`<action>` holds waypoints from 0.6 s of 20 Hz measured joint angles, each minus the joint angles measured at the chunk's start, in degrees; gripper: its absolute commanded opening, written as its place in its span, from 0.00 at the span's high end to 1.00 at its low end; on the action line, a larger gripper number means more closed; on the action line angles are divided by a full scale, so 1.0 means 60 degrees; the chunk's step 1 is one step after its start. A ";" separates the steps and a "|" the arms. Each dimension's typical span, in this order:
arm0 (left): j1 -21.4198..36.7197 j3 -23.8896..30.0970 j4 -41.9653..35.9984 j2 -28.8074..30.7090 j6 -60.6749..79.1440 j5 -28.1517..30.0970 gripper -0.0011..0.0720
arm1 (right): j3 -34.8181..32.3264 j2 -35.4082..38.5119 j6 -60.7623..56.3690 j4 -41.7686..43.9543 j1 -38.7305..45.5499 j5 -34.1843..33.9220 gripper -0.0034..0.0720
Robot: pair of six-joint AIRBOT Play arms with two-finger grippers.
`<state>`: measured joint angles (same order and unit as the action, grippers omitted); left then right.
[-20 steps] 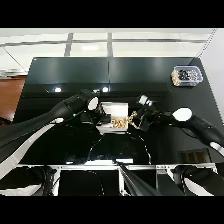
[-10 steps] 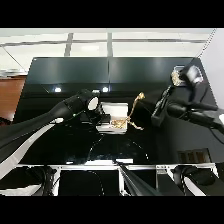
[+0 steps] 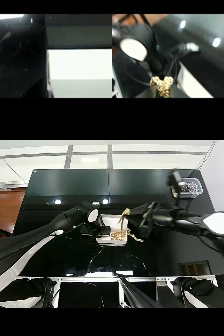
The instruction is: Fold the box and place the chain.
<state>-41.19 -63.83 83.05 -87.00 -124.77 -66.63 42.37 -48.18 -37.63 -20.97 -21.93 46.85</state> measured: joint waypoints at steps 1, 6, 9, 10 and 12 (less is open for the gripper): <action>0.0000 0.0000 0.0000 0.0000 0.0000 0.0004 0.95 | -0.0004 -0.0295 -0.0160 -0.0193 -0.0051 -0.0011 0.42; 0.0000 0.0000 0.0000 0.0000 0.0004 0.0000 0.95 | -0.0004 -0.0878 -0.0739 -0.1519 0.1111 0.0386 0.42; 0.0000 0.0000 0.0000 0.0000 0.0000 0.0011 0.95 | -0.0120 -0.0943 -0.0812 -0.3085 0.2131 0.1268 0.39; 0.0000 0.0000 0.0000 0.0000 0.0000 0.0011 0.95 | -0.0273 -0.0958 -0.0823 -0.3588 0.2310 0.1504 0.09; 0.0000 0.0000 0.0000 0.0000 0.0000 0.0015 0.95 | -0.0798 -0.0980 -0.0594 -0.4404 0.2484 0.1504 0.00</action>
<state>-41.19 -63.83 83.05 -87.00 -124.77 -66.54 37.58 -54.06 -41.19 -47.40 -7.03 55.88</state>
